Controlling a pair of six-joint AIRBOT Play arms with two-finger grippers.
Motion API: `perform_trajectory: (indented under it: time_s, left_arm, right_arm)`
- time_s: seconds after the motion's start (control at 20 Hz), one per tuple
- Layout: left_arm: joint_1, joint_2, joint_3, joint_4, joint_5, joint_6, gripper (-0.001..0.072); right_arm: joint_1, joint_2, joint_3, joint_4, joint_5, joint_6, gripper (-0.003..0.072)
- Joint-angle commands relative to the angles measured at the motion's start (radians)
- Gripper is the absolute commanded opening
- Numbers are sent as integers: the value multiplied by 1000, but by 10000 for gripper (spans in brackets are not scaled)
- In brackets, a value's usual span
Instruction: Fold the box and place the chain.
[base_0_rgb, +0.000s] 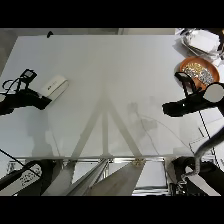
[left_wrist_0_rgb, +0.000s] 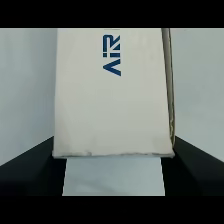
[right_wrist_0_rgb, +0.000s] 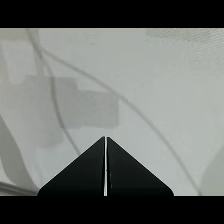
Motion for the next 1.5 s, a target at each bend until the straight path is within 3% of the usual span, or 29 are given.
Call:
perform_trajectory:
  time_s: [0.0,0.15,0.2,0.3,0.35,0.6,1.05,1.45]
  left_arm:
    - [39,1,1,42,-43,-39,7]
    - [40,1,0,137,-45,-165,18]
    - [40,1,1,160,-48,-193,108]
    - [40,1,1,187,-67,-206,602]
    - [40,2,1,188,-70,-206,688]
    - [37,21,1,223,-89,-206,690]
    - [26,204,1,203,-45,-206,690]
    - [-25,207,1,206,-44,-206,690]
  right_arm:
    - [0,1,0,0,0,0,13]
    - [0,1,0,0,0,0,14]
    - [0,1,0,0,0,0,14]
    - [0,1,0,1,0,0,14]
    - [0,1,0,1,1,0,14]
    - [0,1,0,4,8,0,14]
    - [0,1,0,4,8,0,14]
    - [0,1,0,4,8,0,14]
